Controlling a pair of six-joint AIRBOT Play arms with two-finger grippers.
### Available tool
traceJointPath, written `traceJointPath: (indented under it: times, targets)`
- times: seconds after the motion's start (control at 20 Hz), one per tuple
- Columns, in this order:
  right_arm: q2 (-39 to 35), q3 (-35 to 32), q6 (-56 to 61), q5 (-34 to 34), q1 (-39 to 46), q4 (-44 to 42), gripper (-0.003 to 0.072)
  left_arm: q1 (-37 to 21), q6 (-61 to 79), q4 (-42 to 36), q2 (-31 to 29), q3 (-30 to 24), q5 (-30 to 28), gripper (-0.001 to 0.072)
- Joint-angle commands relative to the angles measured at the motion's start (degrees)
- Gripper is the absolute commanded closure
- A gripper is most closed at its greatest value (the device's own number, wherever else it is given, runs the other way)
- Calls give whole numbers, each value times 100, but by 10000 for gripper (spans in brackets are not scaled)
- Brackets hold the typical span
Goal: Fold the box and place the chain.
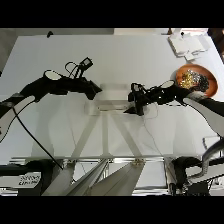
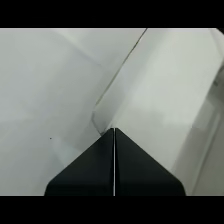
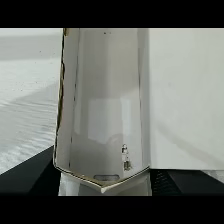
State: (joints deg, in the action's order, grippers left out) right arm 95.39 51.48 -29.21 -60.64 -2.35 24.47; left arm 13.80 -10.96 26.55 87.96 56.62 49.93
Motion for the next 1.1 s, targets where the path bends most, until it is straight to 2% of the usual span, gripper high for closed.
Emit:
traceJointPath:
  times: [0.0,0.15,0.25,0.3,0.35,0.45,0.5,0.55,0.65,0.75,0.8,1.05]
  targets:
    - [4,7,7,-2,-2,-7,214,-319,48,74,-407,4,861,698]
    - [4,7,7,-2,-2,-7,214,-605,92,496,-706,2,1801,699]
    - [4,7,4,-2,-2,-7,214,-636,94,1032,-726,-2,2133,697]
    - [4,7,4,-2,-2,-7,214,-614,94,1274,-717,-15,2124,693]
    - [4,7,4,-2,-2,-7,214,-590,90,1447,-697,-15,2100,650]
    - [4,7,7,-2,-2,-7,214,-544,92,1510,-680,-15,1923,408]
    - [4,7,4,-2,-2,-7,214,-490,96,1510,-678,-15,1762,332]
    - [4,7,4,-2,-2,-7,214,-431,197,1510,-671,-15,1578,295]
    - [4,7,4,-2,-2,-7,214,-308,769,1508,-654,-48,1325,266]
    - [4,7,4,-2,-2,-7,214,-179,1578,1510,-621,-155,1200,86]
    - [4,7,4,-2,-2,-7,214,-127,1971,1513,-614,-240,1099,53]
    - [4,7,7,-2,-2,-7,214,-13,2391,1556,-553,-662,839,58]
